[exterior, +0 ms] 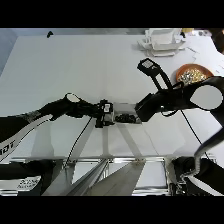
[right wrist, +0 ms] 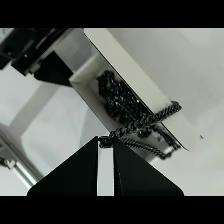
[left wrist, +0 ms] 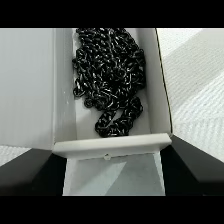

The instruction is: Fold the box and place the chain.

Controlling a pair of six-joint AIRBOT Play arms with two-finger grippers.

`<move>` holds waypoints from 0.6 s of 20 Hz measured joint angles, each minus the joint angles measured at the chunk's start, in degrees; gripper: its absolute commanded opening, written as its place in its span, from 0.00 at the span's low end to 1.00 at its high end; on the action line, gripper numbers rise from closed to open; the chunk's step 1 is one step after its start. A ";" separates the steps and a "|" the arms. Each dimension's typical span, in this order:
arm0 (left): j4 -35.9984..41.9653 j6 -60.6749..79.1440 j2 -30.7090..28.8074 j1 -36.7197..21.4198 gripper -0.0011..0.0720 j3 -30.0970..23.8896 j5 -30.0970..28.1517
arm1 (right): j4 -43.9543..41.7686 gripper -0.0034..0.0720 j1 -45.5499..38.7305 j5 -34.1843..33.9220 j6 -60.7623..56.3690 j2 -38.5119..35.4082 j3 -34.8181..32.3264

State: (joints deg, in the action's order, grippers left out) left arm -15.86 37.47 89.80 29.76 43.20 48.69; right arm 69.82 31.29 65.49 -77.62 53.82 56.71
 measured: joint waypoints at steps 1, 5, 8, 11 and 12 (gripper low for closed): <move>0.00 0.00 -0.02 0.00 0.13 0.00 0.00 | -0.28 0.06 0.37 -1.09 -0.04 0.00 0.00; 0.02 0.00 -0.02 0.00 0.13 0.00 0.00 | -0.92 0.06 1.01 -5.62 -0.09 0.00 0.00; 0.02 0.02 0.00 0.00 0.13 0.00 0.00 | -1.05 0.06 1.18 -9.90 0.02 -0.07 0.00; 0.02 0.00 0.00 0.00 0.13 0.00 0.00 | -1.11 0.06 1.20 -14.08 0.04 -0.76 0.02; 0.02 0.00 0.00 0.00 0.13 0.00 0.00 | -1.16 0.06 1.20 -15.21 0.07 -1.29 0.02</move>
